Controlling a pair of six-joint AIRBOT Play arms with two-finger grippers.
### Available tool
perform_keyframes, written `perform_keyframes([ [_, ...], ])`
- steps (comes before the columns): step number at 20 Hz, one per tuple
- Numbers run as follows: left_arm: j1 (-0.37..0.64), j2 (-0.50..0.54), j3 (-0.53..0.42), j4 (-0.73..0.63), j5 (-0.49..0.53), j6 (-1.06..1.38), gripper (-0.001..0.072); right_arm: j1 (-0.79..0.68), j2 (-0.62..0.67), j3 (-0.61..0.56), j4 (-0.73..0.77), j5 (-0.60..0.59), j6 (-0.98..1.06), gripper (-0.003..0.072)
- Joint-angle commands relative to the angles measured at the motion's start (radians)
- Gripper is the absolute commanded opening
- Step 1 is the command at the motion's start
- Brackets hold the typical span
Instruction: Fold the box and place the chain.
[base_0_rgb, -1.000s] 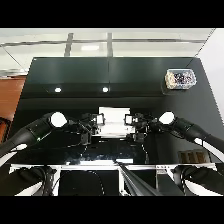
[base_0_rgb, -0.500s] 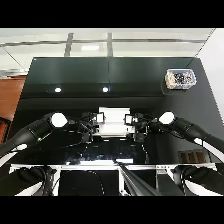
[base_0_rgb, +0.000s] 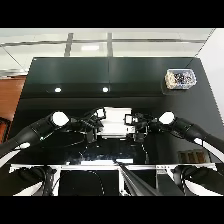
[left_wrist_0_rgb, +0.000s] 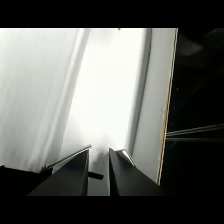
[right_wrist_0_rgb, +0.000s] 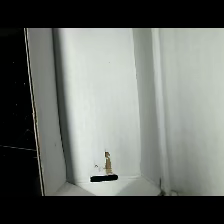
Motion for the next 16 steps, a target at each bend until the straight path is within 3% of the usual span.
perform_keyframes([
  [1,0.000,-0.023,0.001,-0.040,0.014,0.000,0.0159,0.000,0.000,0.000,0.000,0.000,0.000,0.0136],
  [3,0.000,-0.029,0.001,-0.039,-0.003,0.000,0.0028,0.000,0.000,0.000,0.000,0.000,0.000,0.0136],
  [5,0.000,-0.031,0.001,-0.040,-0.005,0.000,0.0031,0.000,0.000,0.000,0.000,0.000,0.000,0.0136],
  [6,0.000,-0.031,0.001,-0.040,-0.004,0.000,0.0162,0.000,0.000,0.000,0.000,0.000,0.000,0.0135],
  [7,0.000,-0.031,0.001,-0.039,-0.002,0.000,0.0345,0.000,0.000,0.000,0.000,0.000,0.000,0.0136],
  [8,0.000,-0.031,0.001,-0.038,-0.001,0.000,0.0332,0.000,0.000,0.000,0.000,0.000,0.000,0.0136],
  [9,0.000,-0.031,0.002,-0.033,-0.001,0.001,0.0081,0.000,0.000,0.000,0.000,0.000,0.000,0.0136],
  [10,0.000,-0.031,0.002,-0.032,-0.001,0.000,0.0106,0.000,0.000,0.000,0.000,0.000,0.000,0.0136],
  [11,0.000,-0.031,0.002,-0.032,-0.002,0.000,0.0340,0.000,0.000,0.000,0.000,0.000,0.000,0.0136],
  [12,0.001,-0.030,0.002,-0.030,-0.005,-0.012,0.0360,0.000,0.000,0.000,0.000,0.000,0.000,0.0136],
  [13,0.008,-0.024,0.013,0.004,-0.031,-0.014,0.0154,0.000,0.000,0.000,0.000,0.000,0.000,0.0136],
  [14,0.024,-0.009,0.034,0.078,-0.076,-0.053,0.0026,0.000,0.000,0.000,0.000,0.000,0.000,0.0135],
  [16,0.093,0.039,0.072,0.180,-0.148,-0.377,0.0026,0.000,0.000,0.000,0.000,0.000,0.000,0.0136],
])
